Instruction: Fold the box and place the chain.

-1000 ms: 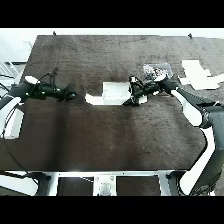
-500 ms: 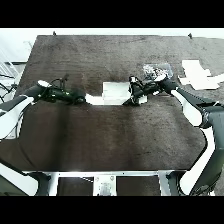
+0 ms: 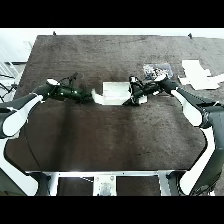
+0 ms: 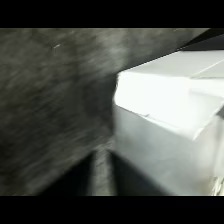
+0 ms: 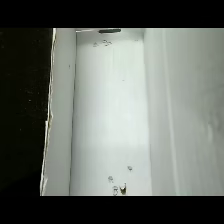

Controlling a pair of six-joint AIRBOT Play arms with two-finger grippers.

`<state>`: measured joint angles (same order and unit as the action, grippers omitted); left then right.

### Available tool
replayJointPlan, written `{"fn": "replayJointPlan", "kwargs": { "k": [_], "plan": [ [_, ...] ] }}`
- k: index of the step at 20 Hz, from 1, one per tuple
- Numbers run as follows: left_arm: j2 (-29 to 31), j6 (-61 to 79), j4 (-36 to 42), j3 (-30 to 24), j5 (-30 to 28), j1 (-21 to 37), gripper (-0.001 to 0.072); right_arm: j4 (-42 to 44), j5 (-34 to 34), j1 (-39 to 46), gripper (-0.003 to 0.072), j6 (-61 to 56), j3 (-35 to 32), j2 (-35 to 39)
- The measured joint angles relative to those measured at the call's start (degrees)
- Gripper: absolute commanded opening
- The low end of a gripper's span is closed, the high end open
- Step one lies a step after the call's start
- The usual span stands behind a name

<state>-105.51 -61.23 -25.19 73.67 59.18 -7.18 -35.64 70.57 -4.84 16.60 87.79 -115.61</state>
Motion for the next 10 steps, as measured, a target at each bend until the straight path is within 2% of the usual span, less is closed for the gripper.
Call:
{"fn": "replayJointPlan", "kwargs": {
  "k": [10],
  "plan": [
    [-0.11,0.11,3.21,3.91,2.38,-0.79,0.0347,0.0,0.0,0.0,0.0587,-0.02,0.0,0.0]
  ]
}}
